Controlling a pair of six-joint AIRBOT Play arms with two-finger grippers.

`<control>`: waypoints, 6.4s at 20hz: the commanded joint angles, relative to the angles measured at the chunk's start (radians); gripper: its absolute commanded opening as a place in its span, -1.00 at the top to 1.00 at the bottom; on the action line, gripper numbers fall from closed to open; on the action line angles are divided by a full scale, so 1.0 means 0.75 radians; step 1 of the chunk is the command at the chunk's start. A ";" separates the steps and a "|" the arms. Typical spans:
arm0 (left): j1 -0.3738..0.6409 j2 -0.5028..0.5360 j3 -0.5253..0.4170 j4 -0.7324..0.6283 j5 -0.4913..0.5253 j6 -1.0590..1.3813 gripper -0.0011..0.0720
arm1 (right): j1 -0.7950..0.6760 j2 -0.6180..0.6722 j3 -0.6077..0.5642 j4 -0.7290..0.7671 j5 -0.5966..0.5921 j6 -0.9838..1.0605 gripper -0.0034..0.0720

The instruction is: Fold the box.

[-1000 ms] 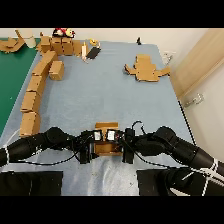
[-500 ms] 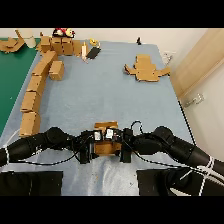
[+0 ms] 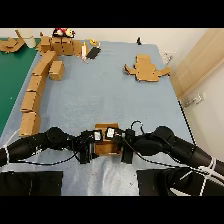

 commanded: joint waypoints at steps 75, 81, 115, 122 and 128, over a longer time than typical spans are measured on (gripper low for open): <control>0.001 0.001 -0.001 0.000 -0.001 0.001 -0.30 | -0.031 -0.195 0.149 -0.082 -0.163 1.534 -0.28; 0.001 0.001 -0.001 0.000 -0.001 0.001 -0.30 | 0.072 -0.276 0.243 -0.139 -0.185 1.707 -0.28; 0.001 0.001 -0.001 0.000 -0.001 0.001 -0.30 | 0.094 -0.430 0.522 -0.168 -0.588 1.752 0.11; 0.001 0.001 -0.001 0.000 -0.001 0.001 -0.30 | -0.046 -0.198 0.537 -0.226 -0.679 1.708 0.90; 0.001 0.001 -0.001 0.000 -0.001 0.001 -0.30 | -0.589 -0.339 0.475 0.233 -0.410 1.059 0.90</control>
